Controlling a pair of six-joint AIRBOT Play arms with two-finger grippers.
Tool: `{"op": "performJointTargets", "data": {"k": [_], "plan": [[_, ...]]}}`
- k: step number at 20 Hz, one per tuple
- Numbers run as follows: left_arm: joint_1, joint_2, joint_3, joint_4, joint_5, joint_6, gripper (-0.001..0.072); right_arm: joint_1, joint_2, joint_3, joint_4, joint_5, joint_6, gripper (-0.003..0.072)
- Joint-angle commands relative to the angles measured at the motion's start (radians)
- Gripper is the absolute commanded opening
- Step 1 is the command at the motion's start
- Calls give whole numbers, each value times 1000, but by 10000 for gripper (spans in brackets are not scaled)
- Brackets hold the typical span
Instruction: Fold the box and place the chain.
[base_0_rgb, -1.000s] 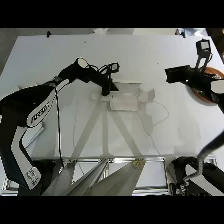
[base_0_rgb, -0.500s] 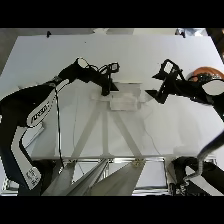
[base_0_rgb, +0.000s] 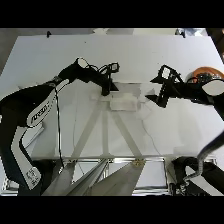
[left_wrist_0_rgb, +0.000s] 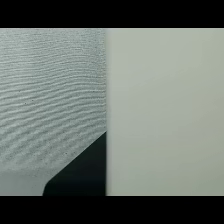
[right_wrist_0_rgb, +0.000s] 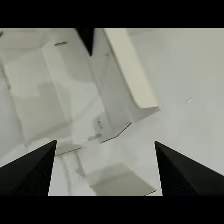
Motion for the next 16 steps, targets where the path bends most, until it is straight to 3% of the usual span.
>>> {"op": "performJointTargets", "data": {"k": [1, 6, 16], "plan": [[0, -1, 0, 0, 0, 0, 9, -58, -1, -15, 3, 138, -140, 698], [0, -1, 0, 0, 0, 0, 9, -51, -32, -156, 100, -10, -306, 698], [0, -1, 0, 0, 0, 0, 9, 37, -276, -165, 156, -171, -519, 698]]}}
